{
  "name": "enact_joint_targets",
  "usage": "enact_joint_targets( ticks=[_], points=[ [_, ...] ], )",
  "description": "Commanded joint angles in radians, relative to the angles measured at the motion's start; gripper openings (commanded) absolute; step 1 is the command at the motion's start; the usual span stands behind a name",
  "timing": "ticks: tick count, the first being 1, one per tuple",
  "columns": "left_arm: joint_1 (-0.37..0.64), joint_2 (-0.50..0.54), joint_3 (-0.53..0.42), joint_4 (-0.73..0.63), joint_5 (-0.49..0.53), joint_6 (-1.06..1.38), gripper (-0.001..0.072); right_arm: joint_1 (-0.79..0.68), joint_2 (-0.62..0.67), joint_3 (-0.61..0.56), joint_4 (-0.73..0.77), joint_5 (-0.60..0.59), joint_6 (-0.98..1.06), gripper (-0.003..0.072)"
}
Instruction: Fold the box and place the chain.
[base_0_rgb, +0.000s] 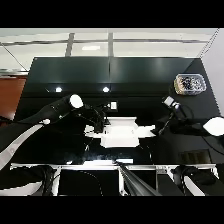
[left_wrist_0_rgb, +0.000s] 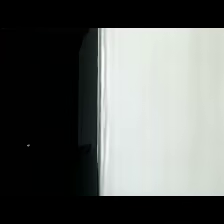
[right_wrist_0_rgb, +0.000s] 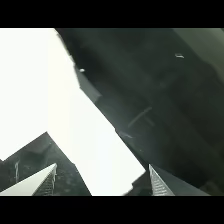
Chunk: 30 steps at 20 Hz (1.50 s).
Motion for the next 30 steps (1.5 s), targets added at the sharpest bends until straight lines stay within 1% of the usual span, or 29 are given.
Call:
enact_joint_targets(
  ticks=[1, 4, 7, 10, 12, 14, 17, 21, 24, 25, 27, 29, 30],
  points=[
    [-0.002, -0.006, -0.001, 0.011, -0.002, 0.005, 0.0030, 0.114, -0.046, -0.059, -0.002, -0.086, -0.103, 0.0717],
    [-0.002, -0.006, -0.001, 0.011, -0.002, 0.005, 0.0030, 0.211, -0.119, -0.082, 0.002, -0.090, -0.373, 0.0715],
    [-0.002, -0.006, -0.001, 0.011, -0.002, 0.005, 0.0030, 0.281, -0.208, -0.082, 0.013, -0.105, -0.454, 0.0715],
    [-0.002, -0.006, -0.001, 0.011, -0.014, 0.005, 0.0030, 0.336, -0.235, -0.082, 0.098, -0.123, -0.515, 0.0715],
    [-0.002, -0.006, -0.001, 0.011, -0.024, 0.005, 0.0031, 0.380, -0.235, -0.082, 0.146, -0.186, -0.520, 0.0715],
    [-0.002, -0.006, -0.001, 0.011, -0.024, 0.005, 0.0030, 0.410, -0.235, -0.082, 0.159, -0.260, -0.518, 0.0715],
    [-0.002, -0.006, -0.001, 0.011, -0.024, 0.005, 0.0030, 0.412, -0.235, -0.082, 0.176, -0.307, -0.504, 0.0715],
    [-0.002, -0.006, -0.001, 0.011, -0.024, 0.005, 0.0031, 0.400, -0.235, -0.066, 0.156, -0.314, -0.495, 0.0714],
    [-0.002, -0.006, -0.001, 0.011, -0.024, 0.005, 0.0030, 0.346, -0.234, -0.033, 0.157, -0.313, -0.489, 0.0715],
    [-0.002, -0.006, -0.001, 0.011, -0.024, 0.005, 0.0030, 0.322, -0.234, -0.019, 0.174, -0.310, -0.456, 0.0714],
    [-0.002, -0.006, -0.001, 0.011, -0.024, 0.005, 0.0030, 0.283, -0.234, -0.008, 0.253, -0.282, -0.463, 0.0715],
    [-0.002, -0.006, -0.001, 0.011, -0.024, 0.005, 0.0030, 0.279, -0.235, -0.008, 0.264, -0.285, -0.533, 0.0715],
    [-0.002, -0.006, -0.001, 0.011, -0.024, 0.005, 0.0031, 0.278, -0.235, -0.008, 0.264, -0.294, -0.535, 0.0715]
  ],
)
